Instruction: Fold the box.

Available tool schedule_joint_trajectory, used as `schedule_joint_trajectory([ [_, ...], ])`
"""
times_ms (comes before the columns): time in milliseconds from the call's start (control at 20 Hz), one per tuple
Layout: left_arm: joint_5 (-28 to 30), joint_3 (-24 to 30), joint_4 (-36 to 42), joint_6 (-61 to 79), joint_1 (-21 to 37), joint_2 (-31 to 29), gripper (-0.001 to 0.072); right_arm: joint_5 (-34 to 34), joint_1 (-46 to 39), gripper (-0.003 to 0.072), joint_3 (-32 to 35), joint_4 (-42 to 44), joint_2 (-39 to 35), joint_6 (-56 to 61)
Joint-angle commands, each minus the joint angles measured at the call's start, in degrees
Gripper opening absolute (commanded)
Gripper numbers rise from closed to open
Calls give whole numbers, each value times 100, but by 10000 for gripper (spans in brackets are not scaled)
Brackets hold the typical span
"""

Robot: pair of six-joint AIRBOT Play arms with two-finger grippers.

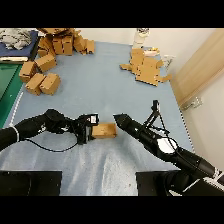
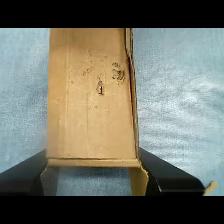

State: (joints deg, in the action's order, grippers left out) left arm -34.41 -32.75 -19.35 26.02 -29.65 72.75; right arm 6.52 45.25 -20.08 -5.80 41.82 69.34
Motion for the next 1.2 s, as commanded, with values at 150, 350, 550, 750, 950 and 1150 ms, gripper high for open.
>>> schedule_joint_trajectory([
  [150,706,-4,7,-1617,28,-61,476,4,2,0,4,2,2,0],
  [350,1945,-4,4,-2730,295,-678,477,44,2,0,4,2,2,0],
  [550,2490,-2,-22,-3609,1423,-1220,477,46,2,0,2,2,0,0],
  [750,1897,13,-232,-4131,3152,-1357,477,39,2,0,4,0,0,0],
  [950,229,15,-1735,-5165,4629,-1357,476,44,2,0,2,0,0,-2],
  [1150,-26,15,-2352,-5558,5182,-1357,476,48,2,0,2,0,0,-2],
])
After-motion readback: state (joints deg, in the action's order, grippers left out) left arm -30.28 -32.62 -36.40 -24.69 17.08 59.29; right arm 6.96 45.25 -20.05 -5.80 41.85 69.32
